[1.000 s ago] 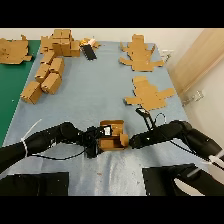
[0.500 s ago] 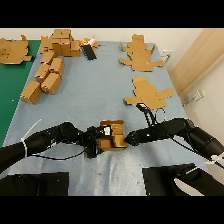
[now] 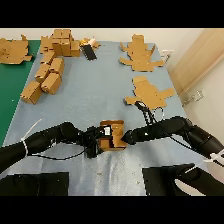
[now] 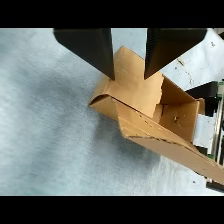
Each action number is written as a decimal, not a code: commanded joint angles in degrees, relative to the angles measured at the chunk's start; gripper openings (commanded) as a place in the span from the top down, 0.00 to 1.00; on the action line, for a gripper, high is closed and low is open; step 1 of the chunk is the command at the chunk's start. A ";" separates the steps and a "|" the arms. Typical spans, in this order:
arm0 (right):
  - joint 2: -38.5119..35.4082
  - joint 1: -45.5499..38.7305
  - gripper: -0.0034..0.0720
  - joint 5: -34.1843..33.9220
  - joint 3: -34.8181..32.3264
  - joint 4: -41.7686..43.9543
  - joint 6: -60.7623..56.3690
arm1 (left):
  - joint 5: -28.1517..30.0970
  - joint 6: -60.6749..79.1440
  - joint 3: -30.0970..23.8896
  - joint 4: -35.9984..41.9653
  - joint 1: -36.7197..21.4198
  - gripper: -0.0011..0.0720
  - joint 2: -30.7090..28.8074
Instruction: Fold the box.
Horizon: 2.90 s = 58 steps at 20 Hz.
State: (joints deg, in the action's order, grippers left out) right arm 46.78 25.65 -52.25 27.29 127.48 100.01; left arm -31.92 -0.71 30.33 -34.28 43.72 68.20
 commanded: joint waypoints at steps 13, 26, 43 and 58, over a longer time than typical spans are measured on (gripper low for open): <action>-5.29 4.90 0.54 -2.36 4.94 -16.55 -14.32 | 0.00 0.02 -0.02 -0.02 -0.02 0.27 -0.04; -9.94 -10.36 0.96 -12.24 1.66 -26.03 -22.58 | 0.00 0.02 -0.02 -0.02 -0.02 0.27 -0.04; 2.56 -9.64 0.96 -0.70 -6.29 -4.94 -8.66 | 0.00 0.02 -0.02 -0.02 0.00 0.27 -0.07; -3.65 -9.46 0.81 -1.38 -5.05 1.70 -7.04 | 0.00 0.02 -0.02 -0.02 -0.02 0.27 -0.04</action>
State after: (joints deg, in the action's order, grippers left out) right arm 43.66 16.12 -53.41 22.15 126.89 91.90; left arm -31.92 -0.69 30.33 -34.30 43.72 68.20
